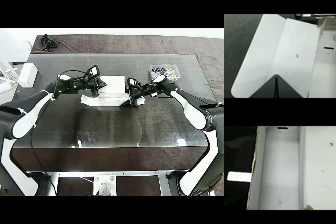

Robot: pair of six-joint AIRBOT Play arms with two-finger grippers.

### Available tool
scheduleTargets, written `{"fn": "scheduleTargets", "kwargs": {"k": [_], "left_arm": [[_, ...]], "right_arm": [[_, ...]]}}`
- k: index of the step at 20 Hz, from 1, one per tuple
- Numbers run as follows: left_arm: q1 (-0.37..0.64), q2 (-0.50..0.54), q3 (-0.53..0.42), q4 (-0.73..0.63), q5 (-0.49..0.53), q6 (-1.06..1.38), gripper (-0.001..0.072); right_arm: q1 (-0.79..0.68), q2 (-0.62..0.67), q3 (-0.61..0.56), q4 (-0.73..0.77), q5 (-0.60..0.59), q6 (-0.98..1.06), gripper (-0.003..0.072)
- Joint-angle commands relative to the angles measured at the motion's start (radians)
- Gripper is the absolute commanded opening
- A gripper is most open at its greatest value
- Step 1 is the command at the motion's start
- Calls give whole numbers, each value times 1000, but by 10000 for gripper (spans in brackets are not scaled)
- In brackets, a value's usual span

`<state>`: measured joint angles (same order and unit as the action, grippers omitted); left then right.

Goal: Fold the box and place the chain.

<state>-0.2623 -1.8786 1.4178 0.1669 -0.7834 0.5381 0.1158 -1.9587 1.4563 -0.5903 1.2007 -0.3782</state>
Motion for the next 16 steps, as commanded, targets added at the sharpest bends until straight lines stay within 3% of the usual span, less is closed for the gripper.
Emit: {"fn": "scheduleTargets", "kwargs": {"k": [1, 8, 16], "left_arm": [[-6, -11, -2, 37, 4, -56, 19], [-6, -11, -3, 70, -24, -78, 19], [-5, -1, -2, 73, 18, -61, 19]], "right_arm": [[1, 0, 0, -1, 1, 0, 586], [1, 0, 0, -1, 1, 0, 586], [1, 0, 0, -1, 1, 0, 586]]}}
